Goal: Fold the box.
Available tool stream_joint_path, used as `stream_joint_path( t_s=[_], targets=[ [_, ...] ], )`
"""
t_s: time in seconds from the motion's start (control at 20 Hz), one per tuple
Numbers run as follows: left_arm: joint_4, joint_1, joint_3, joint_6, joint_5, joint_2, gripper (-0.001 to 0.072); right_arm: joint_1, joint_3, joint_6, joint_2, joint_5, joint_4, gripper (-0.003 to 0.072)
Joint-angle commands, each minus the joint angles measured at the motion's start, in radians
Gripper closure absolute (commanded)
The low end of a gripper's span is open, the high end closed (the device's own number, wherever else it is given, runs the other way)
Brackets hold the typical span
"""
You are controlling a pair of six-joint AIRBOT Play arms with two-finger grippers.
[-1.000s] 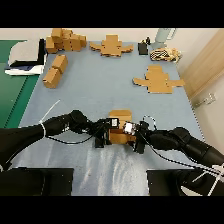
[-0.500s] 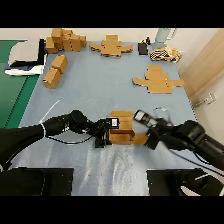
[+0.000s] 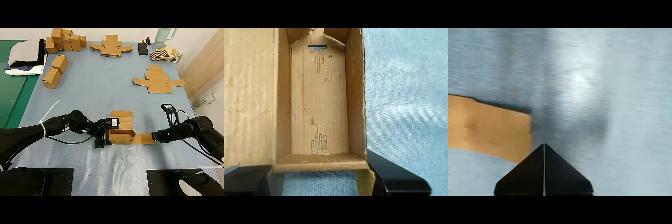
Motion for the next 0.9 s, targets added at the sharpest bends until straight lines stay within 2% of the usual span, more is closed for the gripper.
stream_joint_path(
  t_s=[0.0, 0.25, 0.5, 0.55, 0.7, 0.85],
  targets=[
    [0.0, 0.0, 0.0, -0.001, 0.0, 0.0, 0.0186, -0.042, -0.008, -0.043, -0.066, 0.058, 0.174, 0.0682],
    [0.0, 0.0, 0.0, -0.001, 0.0, 0.0, 0.0186, -0.042, -0.006, -0.035, -0.008, 0.032, 0.154, 0.0682],
    [0.0, 0.0, 0.0, -0.001, 0.0, 0.0, 0.0186, -0.043, -0.008, 0.117, 0.019, 0.0, -0.013, 0.0682],
    [0.0, 0.0, 0.0, -0.001, 0.0, 0.0, 0.0186, -0.045, -0.008, 0.127, 0.018, -0.001, -0.006, 0.0682],
    [0.0, 0.0, 0.0, -0.001, 0.0, 0.0, 0.0186, -0.055, -0.008, 0.062, 0.008, 0.006, 0.144, 0.0683],
    [0.0, 0.0, 0.0, -0.001, 0.0, 0.0, 0.0186, -0.055, -0.026, 0.047, -0.015, 0.006, 0.171, 0.0683]
  ],
)
